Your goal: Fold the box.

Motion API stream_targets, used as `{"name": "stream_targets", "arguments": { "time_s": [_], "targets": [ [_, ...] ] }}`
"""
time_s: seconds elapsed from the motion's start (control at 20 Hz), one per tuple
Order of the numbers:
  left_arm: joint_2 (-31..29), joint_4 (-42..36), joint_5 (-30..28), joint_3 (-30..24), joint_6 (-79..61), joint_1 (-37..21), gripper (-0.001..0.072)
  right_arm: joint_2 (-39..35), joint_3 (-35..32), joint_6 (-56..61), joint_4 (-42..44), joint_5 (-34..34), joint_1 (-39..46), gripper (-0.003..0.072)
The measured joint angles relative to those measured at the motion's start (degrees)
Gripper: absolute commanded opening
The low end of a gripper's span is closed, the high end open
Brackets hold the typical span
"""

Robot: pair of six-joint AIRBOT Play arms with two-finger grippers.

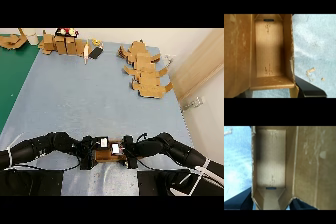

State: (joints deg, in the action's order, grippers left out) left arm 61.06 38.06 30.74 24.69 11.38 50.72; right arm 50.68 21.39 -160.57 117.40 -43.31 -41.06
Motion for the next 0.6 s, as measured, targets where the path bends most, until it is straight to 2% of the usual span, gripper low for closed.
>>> {"name": "stream_targets", "arguments": {
  "time_s": [0.05,0.1,0.15,0.4,0.6],
  "targets": [
    [0.0,0.0,0.0,0.0,0.0,0.0,0.0246,0.0,0.0,0.0,0.0,0.1,0.0,0.0610],
    [0.0,0.0,0.0,0.0,0.0,0.0,0.0246,-0.2,0.0,0.3,-0.2,0.2,0.0,0.0615],
    [0.0,0.0,0.1,0.0,0.0,0.0,0.0246,-0.5,0.0,1.5,-0.3,0.2,0.0,0.0712],
    [0.0,0.0,0.1,0.0,0.1,0.0,0.0246,-6.2,0.0,9.6,-4.2,-1.9,0.0,0.0711],
    [0.0,0.1,0.1,0.0,0.0,0.0,0.0246,-11.6,0.0,16.5,-6.6,-9.7,0.1,0.0710]
  ]
}}
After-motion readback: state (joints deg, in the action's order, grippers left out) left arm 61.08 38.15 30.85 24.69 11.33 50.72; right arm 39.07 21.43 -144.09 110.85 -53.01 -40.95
